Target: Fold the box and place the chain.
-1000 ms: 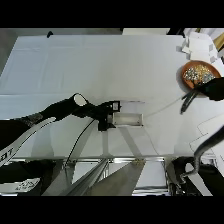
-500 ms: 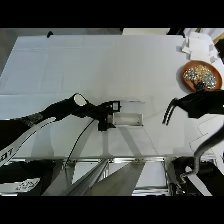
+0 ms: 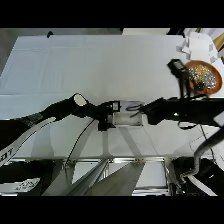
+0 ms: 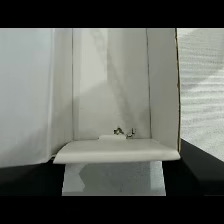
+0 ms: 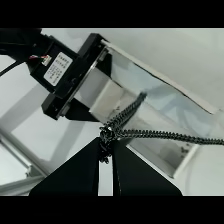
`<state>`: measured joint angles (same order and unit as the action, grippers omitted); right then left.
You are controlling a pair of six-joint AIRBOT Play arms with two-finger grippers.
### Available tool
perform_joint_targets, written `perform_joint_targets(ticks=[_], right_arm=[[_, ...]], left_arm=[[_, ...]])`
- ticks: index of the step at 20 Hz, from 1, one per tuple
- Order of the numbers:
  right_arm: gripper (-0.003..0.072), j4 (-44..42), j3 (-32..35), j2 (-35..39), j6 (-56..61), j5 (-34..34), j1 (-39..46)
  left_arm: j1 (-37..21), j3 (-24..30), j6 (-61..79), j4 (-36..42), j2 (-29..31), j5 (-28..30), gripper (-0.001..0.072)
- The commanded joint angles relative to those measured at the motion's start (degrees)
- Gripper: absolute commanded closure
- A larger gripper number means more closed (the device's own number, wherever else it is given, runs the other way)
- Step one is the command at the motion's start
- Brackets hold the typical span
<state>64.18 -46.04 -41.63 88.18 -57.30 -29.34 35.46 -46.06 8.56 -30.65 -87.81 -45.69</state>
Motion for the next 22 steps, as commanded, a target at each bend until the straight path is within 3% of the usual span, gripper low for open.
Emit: perform_joint_targets(ticks=[1,13,17,22], right_arm=[[0.0675,0.1,0.8,-3.6,0.6,3.3,-3.6],[0.0675,0.0,2.3,-10.6,0.5,3.3,-3.6],[0.0675,0.0,3.5,-12.0,0.5,4.4,-8.0],[0.0672,0.5,3.6,-17.9,2.2,10.4,-11.5]], left_arm=[[0.0,0.0,0.0,0.0,0.0,0.0,0.0318],[0.0,0.0,0.0,0.0,0.0,0.0,0.0318],[0.0,0.0,0.0,0.0,0.0,0.0,0.0318],[0.0,0.0,0.0,0.0,0.0,0.0,0.0318]])
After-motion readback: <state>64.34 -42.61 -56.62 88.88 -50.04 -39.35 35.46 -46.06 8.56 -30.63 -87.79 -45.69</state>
